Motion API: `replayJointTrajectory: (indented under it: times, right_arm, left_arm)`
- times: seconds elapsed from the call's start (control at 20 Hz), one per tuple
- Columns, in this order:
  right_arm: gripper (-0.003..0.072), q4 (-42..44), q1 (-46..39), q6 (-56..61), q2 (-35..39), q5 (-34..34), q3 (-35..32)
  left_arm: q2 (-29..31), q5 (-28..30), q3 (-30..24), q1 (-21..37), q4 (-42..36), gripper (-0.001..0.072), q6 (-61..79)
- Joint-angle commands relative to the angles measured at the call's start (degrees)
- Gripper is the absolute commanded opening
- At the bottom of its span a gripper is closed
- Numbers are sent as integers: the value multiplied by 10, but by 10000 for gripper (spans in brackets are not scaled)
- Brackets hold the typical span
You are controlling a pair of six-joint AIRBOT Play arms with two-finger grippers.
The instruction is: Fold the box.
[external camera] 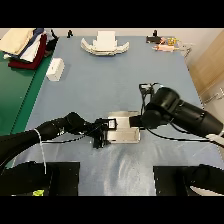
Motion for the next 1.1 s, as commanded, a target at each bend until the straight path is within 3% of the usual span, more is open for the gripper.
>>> replayJointTrajectory:
  times: [0.0, 0.15, 0.3, 0.5, 0.8, 1.05]
  right_arm:
    - [51, -12, -71, -66, 29, -29, 9]
    - [4, 60, -173, -170, 3, 16, 8]
    - [4, 237, -291, -319, -54, 61, 9]
    - [5, 452, -404, -472, -155, 46, 9]
    - [5, 638, -429, -616, -287, -57, 19]
    - [4, 669, -420, -703, -287, -108, 19]
  left_arm:
    - [0, 0, 0, 0, 0, 522, 0]
    - [0, 0, 0, 0, 0, 521, 0]
    - [0, 0, 0, 0, 0, 522, 0]
    - [0, 0, 0, 0, 0, 522, 0]
    - [0, 0, 0, 0, 0, 521, 0]
    - [0, 0, 0, 0, 0, 521, 0]
